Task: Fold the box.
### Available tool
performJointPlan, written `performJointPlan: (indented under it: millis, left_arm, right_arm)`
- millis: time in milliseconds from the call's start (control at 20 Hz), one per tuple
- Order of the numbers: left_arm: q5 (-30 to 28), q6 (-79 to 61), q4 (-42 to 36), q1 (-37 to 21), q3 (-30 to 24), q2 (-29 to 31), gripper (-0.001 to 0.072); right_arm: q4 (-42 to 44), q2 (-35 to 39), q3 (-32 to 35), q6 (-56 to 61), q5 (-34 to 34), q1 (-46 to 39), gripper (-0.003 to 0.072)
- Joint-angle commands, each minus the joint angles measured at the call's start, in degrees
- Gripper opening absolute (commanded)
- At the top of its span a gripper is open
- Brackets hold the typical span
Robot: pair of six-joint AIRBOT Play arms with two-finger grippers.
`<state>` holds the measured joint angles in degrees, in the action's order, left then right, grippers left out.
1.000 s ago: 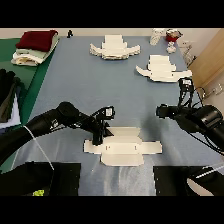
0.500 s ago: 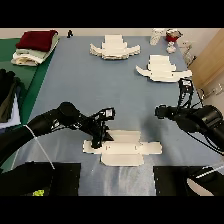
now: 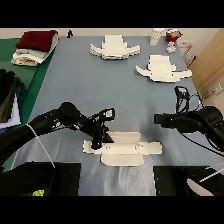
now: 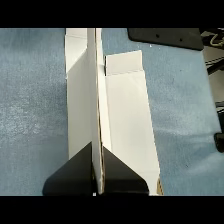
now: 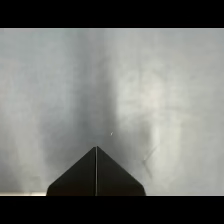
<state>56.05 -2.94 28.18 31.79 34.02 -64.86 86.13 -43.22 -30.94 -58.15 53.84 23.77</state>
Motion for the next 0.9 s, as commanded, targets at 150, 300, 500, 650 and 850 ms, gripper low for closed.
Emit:
performJointPlan:
  millis: [150, 300, 500, 650, 850]
  left_arm:
    - [-0.1, 0.0, 0.1, 0.0, 0.0, 0.0, 0.0015]
    - [-0.1, 0.0, 0.1, 0.0, 0.0, 0.0, 0.0015]
    - [0.0, 0.0, 0.1, 0.0, 0.0, 0.0, 0.0015]
    - [0.0, 0.0, 0.1, 0.0, 0.0, 0.0, 0.0015]
    - [0.0, 0.0, 0.1, 0.0, 0.0, 0.0, 0.0015]
  right_arm:
    - [13.3, 3.2, 0.0, -3.4, 16.0, 10.6, 0.0006]
    - [14.7, 5.2, 0.0, 3.1, 17.4, 22.9, 0.0005]
    - [12.0, 4.7, 0.3, 6.7, 12.8, 41.9, 0.0005]
    - [3.9, 2.1, 0.3, 1.8, 8.6, 53.9, 0.0303]
    - [-4.6, -4.8, 0.3, -2.8, 8.2, 58.1, 0.0720]
